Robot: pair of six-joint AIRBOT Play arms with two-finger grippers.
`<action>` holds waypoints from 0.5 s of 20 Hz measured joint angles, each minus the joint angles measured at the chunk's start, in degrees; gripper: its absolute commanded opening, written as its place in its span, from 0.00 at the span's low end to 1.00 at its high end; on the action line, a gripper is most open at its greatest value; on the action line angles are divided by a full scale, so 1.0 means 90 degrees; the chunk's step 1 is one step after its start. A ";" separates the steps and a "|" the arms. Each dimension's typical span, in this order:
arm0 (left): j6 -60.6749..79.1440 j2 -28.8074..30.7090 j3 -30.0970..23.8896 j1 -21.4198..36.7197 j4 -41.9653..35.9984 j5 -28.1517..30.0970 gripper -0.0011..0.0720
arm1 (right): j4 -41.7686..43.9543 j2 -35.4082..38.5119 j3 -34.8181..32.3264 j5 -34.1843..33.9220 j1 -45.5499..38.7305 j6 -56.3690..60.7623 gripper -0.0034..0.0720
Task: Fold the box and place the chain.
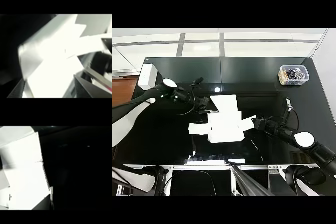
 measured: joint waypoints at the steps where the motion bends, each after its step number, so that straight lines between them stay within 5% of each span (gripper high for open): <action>1: 0.0000 -0.0189 0.0189 -0.0032 0.0005 -0.0231 0.82 | -0.0002 0.0000 0.0000 0.0010 0.0000 0.0000 0.06; 6: 0.0362 -0.0714 0.0862 -0.0223 0.0279 -0.1260 0.55 | -0.0012 0.0000 0.0000 0.0049 0.0000 -0.0002 0.06; 10: 0.0763 -0.0826 0.1280 -0.0539 0.1185 -0.1647 0.46 | -0.0041 0.0000 0.0000 0.0049 0.0000 -0.0005 0.06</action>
